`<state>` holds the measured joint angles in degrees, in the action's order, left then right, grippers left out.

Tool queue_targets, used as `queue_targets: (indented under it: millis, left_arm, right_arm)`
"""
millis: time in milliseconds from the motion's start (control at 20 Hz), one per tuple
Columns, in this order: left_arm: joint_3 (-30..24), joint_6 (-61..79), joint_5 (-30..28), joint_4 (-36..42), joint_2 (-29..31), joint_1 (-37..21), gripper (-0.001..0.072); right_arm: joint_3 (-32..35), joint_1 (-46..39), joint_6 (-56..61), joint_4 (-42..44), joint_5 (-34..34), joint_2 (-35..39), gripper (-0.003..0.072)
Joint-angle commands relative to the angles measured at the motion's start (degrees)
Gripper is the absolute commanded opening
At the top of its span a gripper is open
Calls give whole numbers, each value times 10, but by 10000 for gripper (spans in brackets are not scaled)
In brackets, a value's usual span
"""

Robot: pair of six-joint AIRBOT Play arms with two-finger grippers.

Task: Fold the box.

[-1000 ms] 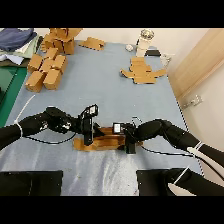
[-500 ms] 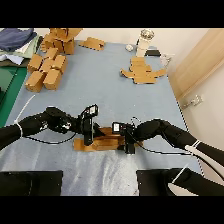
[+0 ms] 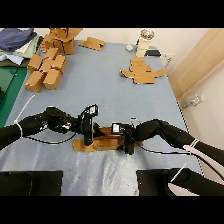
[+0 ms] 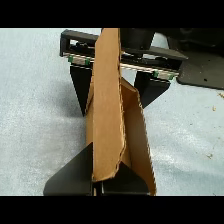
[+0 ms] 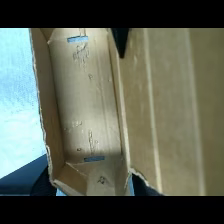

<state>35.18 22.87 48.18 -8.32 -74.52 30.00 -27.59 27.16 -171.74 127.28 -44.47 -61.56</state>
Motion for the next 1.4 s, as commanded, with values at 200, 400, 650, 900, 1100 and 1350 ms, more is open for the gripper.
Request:
queue_targets:
  millis: [200, 400, 650, 900, 1100, 1350]
  left_arm:
    - [0, 0, 0, 0, 0, 0, 13]
    - [0, 0, 0, 0, 0, 0, 13]
    - [0, 0, 0, 0, 0, 0, 13]
    - [0, 0, 0, 0, 0, 0, 13]
    - [1, 0, 0, 2, 0, 0, 13]
    - [1, 0, 0, 2, 0, 0, 13]
  right_arm:
    - [1, 8, -2, -10, -15, 0, 445]
    - [0, 8, -2, -8, -15, 0, 445]
    - [0, 8, -2, -8, -15, 0, 444]
    - [0, 8, -2, -9, -15, 0, 444]
    - [0, 8, -2, -9, -15, 0, 444]
    - [0, 8, -2, -9, -15, 0, 444]
